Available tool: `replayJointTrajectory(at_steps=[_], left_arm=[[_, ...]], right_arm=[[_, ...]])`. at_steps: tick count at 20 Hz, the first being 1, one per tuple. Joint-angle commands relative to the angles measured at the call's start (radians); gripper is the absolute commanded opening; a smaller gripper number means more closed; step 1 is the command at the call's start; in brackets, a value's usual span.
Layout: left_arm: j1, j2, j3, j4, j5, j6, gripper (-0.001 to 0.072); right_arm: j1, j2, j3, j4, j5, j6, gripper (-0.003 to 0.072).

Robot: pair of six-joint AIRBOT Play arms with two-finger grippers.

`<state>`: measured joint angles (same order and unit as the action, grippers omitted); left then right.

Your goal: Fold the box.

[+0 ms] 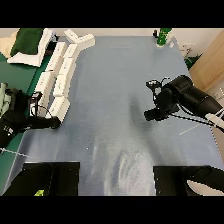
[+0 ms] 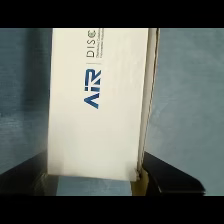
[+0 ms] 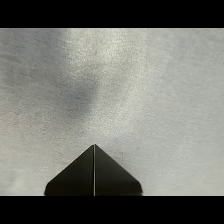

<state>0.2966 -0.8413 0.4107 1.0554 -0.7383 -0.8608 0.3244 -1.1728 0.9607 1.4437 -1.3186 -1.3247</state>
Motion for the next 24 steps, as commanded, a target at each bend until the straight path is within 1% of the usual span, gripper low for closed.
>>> replayJointTrajectory(at_steps=[1, 5, 10, 13, 16, 20, 24], left_arm=[[0.002, -0.032, 0.0, -0.016, 0.126, 0.0, 0.0473], [0.002, -0.032, 0.0, -0.015, 0.176, 0.034, 0.0473], [0.002, -0.032, 0.0, -0.015, 0.19, 0.156, 0.0473], [0.003, -0.032, 0.0, -0.016, 0.185, 0.163, 0.0473], [0.003, -0.033, -0.002, -0.015, 0.146, 0.161, 0.0473], [0.003, -0.047, -0.027, -0.039, 0.146, 0.161, 0.0473], [0.003, -0.073, -0.031, -0.049, 0.144, 0.161, 0.0473]], right_arm=[[0.0, 0.0, 0.001, 0.0, 0.0, 0.0, 0.0005], [0.0, 0.0, 0.001, 0.0, 0.0, 0.0, 0.0006], [0.0, 0.0, 0.001, 0.0, 0.0, 0.0, 0.0005], [0.0, 0.0, 0.001, 0.0, 0.0, 0.0, 0.0005], [0.0, 0.0, 0.001, 0.0, 0.0, 0.0, 0.0005], [0.0, 0.0, 0.001, 0.0, 0.0, 0.0, 0.0005], [0.0, 0.0, 0.001, 0.0, 0.0, 0.0, 0.0005]])
